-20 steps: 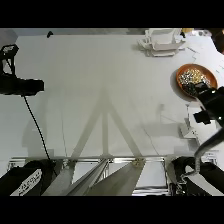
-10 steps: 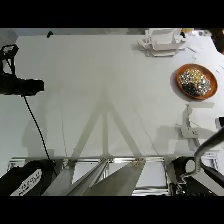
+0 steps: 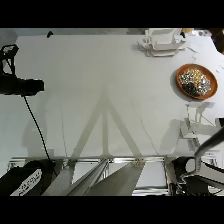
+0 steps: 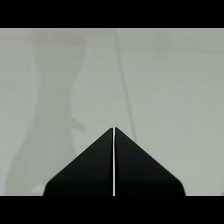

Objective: Fold the box and place the chain.

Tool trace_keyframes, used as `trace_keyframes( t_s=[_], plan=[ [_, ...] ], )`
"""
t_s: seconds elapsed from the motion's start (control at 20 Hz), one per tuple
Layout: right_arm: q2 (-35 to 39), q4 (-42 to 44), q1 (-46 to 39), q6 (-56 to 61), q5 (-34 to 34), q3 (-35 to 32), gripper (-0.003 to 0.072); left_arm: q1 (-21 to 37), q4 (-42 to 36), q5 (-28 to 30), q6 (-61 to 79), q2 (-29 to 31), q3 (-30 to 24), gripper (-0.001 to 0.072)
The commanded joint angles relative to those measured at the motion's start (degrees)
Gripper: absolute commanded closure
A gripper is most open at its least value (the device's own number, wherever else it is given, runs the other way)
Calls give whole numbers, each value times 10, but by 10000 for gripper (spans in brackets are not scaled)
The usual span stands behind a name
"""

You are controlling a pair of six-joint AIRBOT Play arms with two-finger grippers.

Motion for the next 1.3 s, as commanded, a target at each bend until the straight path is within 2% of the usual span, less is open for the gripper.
trace_keyframes(
  t_s=[0.0, 0.1, 0.2, 0.3, 0.4, 0.5, 0.6, 0.8, 0.95, 1.1, 1.25],
  plan=[
    [-15, 15, 7, -8, 10, 3, 667, 1, 0, 0, 0, 0, 0, 701],
    [3, 14, 46, -47, 62, 3, 668, 1, 0, 0, 0, 0, 0, 701],
    [52, 29, 105, -52, 83, 3, 668, 0, 0, 0, 0, 0, 0, 701],
    [118, 95, 163, -54, 95, 3, 668, 1, 0, 0, 0, 0, 0, 701],
    [184, 253, 201, -53, 105, 3, 668, 0, 0, 0, 0, 0, 0, 701],
    [235, 448, 227, -57, 100, -7, 668, 0, 0, 0, 0, 0, 0, 701],
    [280, 536, 276, -54, 72, -27, 668, 1, 0, 0, 0, 0, 0, 701],
    [352, 547, 408, 54, -21, -101, 668, 1, 0, 0, 0, 0, 0, 701],
    [371, 549, 520, 134, -99, -174, 668, 0, 0, 3, 0, 0, 0, 701],
    [370, 545, 620, 196, -157, -213, 668, 1, 0, 98, 3, 0, 0, 701],
    [370, 544, 682, 228, -181, -219, 667, 0, -30, 136, 19, -3, 0, 701]
  ],
)
